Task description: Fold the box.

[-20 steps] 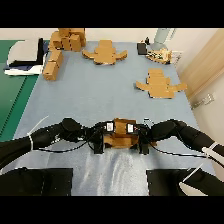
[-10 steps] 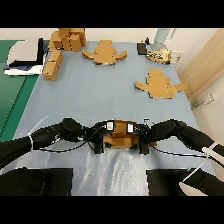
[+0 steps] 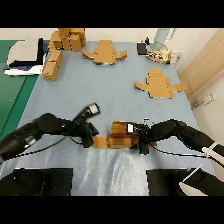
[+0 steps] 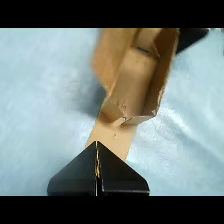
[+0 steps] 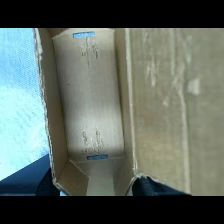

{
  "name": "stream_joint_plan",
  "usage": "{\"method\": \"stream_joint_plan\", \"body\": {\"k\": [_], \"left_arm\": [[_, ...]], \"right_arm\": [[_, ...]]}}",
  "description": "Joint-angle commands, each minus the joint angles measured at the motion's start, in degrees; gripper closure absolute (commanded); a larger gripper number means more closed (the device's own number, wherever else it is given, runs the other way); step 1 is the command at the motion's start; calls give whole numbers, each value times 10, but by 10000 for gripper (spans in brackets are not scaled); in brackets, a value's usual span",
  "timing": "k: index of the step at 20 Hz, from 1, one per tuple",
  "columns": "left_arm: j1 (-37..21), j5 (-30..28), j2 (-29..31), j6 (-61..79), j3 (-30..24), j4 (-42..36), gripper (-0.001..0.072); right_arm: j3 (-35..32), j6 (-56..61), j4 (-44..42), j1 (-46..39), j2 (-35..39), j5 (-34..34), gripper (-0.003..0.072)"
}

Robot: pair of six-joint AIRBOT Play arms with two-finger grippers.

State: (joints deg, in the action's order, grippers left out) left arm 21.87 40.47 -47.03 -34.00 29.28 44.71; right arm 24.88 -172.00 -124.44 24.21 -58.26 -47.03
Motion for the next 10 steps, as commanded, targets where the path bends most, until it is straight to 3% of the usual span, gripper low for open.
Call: {"method": "stream_joint_plan", "body": {"k": [1,4,10], "left_arm": [[-77,98,76,-408,0,157,693],[-112,155,29,-450,-23,119,693],[-111,93,-93,-355,-45,-54,694]], "right_arm": [[0,0,0,0,0,0,220],[0,0,0,0,0,0,220],[0,0,0,0,0,0,220]]}}
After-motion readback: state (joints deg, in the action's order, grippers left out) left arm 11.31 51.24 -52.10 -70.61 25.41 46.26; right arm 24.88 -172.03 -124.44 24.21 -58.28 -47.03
